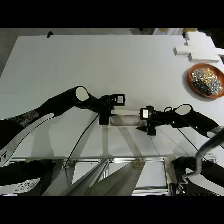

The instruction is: Fold the box and place the chain.

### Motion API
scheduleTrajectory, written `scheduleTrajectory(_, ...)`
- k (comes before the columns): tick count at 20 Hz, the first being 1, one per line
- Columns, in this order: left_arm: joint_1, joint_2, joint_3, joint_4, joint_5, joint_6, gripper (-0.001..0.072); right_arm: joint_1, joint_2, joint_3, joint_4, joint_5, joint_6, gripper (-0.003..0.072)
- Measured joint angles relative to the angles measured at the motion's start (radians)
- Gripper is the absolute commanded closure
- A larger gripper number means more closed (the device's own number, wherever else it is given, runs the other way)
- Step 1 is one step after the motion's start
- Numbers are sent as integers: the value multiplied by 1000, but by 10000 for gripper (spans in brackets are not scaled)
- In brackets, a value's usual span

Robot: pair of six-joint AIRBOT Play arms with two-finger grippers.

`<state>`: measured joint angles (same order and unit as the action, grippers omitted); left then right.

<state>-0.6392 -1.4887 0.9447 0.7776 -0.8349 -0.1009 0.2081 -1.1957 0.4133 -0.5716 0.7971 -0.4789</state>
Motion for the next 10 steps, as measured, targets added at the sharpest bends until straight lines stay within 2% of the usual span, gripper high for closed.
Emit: scheduleTrajectory(10, 0, 0, 0, 0, 0, 0, 699, 0, 0, 0, -6, 0, 0, 285)
